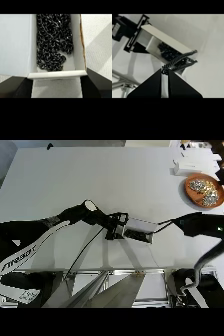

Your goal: Fold the box and place the chain.

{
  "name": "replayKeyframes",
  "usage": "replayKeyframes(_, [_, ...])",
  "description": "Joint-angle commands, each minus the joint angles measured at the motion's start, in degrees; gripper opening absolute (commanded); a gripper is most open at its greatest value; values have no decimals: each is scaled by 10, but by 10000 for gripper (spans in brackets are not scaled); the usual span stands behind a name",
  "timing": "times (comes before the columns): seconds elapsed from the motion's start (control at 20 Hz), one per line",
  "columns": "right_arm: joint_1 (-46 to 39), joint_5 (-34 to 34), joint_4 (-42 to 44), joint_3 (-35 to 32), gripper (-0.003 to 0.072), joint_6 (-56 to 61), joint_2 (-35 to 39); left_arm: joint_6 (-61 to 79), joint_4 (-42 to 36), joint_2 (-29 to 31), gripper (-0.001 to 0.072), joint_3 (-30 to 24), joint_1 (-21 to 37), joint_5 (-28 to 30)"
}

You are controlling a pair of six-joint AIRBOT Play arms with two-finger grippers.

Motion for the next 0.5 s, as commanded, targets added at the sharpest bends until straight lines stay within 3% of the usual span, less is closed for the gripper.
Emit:
replayKeyframes(0.0, [0,17,71,0,20,-2,22,0,0,0,209,0,0,0])
replayKeyframes(0.25, [0,8,87,-9,21,-13,21,0,0,0,209,0,0,0])
replayKeyframes(0.45, [0,7,87,-60,21,-45,15,0,0,0,209,0,0,0])
